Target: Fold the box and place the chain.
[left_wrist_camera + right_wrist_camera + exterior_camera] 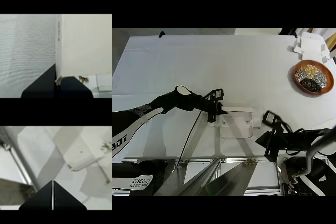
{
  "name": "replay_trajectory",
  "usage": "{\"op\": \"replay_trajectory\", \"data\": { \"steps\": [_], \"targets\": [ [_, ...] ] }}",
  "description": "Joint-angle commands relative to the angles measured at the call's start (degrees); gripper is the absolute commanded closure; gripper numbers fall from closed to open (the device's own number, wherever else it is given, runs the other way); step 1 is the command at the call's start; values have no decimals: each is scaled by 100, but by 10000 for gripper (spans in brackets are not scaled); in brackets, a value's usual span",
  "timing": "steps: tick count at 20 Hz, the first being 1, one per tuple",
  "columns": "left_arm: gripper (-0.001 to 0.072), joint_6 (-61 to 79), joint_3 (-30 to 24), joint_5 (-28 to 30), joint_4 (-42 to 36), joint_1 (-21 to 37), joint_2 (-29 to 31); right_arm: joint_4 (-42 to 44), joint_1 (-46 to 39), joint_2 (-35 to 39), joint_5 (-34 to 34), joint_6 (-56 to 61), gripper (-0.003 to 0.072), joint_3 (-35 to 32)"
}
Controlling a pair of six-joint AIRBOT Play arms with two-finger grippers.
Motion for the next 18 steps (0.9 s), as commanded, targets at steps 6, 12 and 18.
{"op": "replay_trajectory", "data": {
  "steps": [6, 12, 18],
  "targets": [
    [698, 2, 2, 0, 2, -2, -4, -50, 914, 4, -940, -1641, 672, 4],
    [698, 2, 4, 2, 2, -2, -4, -1071, 1464, -4, -1934, -1641, 560, -273],
    [698, 2, 4, 2, 2, -2, -4, -1045, 1825, -640, -3202, -1641, 150, -667]
  ]
}}
